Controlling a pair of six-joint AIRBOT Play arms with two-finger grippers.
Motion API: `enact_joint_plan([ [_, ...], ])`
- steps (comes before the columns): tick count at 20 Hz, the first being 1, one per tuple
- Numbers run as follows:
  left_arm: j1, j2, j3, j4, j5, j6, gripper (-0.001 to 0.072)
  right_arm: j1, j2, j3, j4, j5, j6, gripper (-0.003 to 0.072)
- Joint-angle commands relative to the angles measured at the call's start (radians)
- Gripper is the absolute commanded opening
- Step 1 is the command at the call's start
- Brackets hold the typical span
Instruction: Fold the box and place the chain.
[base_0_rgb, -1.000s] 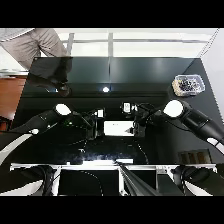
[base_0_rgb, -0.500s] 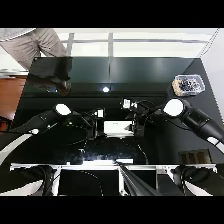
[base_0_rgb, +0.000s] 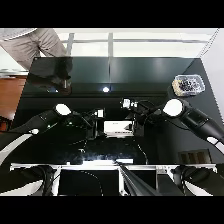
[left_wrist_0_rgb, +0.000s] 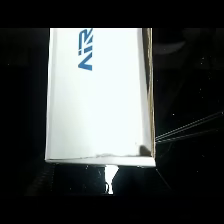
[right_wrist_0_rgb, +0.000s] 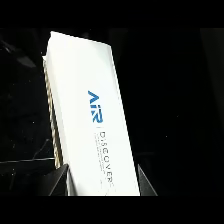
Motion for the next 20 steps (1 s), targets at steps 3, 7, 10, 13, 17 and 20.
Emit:
enact_joint_plan([
  [3, 0.000, -0.001, 0.000, 0.000, 0.000, 0.001, 0.0540, 0.000, -0.017, -0.003, 0.000, 0.001, 0.010, 0.0488],
  [7, 0.000, -0.001, 0.000, 0.000, 0.000, 0.001, 0.0540, 0.000, -0.021, -0.003, 0.000, -0.004, 0.010, 0.0488],
  [10, 0.000, -0.001, 0.000, 0.000, 0.000, 0.000, 0.0540, 0.000, -0.021, -0.003, 0.000, -0.003, 0.010, 0.0489],
  [13, 0.000, -0.001, 0.000, 0.000, 0.000, 0.001, 0.0540, 0.000, -0.021, -0.003, 0.000, -0.003, 0.010, 0.0489],
  [17, 0.000, -0.001, 0.000, 0.000, 0.000, 0.001, 0.0540, 0.001, -0.028, -0.003, 0.000, 0.020, 0.010, 0.0490],
  [20, 0.000, -0.001, 0.000, 0.000, 0.000, 0.001, 0.0540, 0.001, -0.028, -0.003, 0.000, 0.041, 0.013, 0.0491],
])
